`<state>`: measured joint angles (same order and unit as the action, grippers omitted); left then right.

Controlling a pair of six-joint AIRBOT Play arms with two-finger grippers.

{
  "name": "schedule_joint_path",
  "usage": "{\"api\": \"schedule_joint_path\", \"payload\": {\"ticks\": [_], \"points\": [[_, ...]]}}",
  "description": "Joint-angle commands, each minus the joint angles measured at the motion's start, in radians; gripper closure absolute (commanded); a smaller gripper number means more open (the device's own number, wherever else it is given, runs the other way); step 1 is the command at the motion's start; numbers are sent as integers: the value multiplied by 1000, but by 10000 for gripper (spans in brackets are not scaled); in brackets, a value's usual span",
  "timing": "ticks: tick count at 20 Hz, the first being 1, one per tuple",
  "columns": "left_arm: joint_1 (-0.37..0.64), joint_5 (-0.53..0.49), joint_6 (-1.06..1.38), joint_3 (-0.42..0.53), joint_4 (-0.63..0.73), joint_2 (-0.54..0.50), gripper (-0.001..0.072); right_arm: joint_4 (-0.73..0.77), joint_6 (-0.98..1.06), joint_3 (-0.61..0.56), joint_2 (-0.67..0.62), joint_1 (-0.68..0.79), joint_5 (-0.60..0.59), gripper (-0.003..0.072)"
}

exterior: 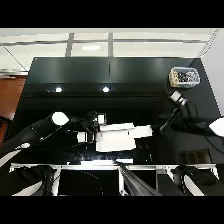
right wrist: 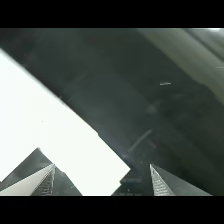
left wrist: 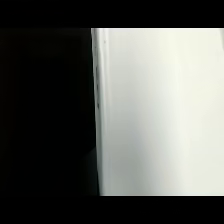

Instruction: Fold the box and place the chain.

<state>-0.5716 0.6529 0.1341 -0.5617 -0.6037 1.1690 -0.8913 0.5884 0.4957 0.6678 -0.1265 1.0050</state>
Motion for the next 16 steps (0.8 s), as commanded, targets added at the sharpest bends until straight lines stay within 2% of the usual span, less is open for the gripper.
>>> {"api": "schedule_joint_path", "payload": {"ticks": [1,6,10,16], "points": [[-10,-23,-4,-1,-14,0,681,22,-138,-79,2,-79,1,6],[-10,-18,-10,0,-14,0,682,-21,-270,-139,4,-195,-15,6],[-6,-17,-2,30,-21,0,682,-37,-283,-142,11,-288,-84,6],[-6,-13,-2,35,-17,-1,682,-81,-312,-142,75,-376,-122,6]]}}
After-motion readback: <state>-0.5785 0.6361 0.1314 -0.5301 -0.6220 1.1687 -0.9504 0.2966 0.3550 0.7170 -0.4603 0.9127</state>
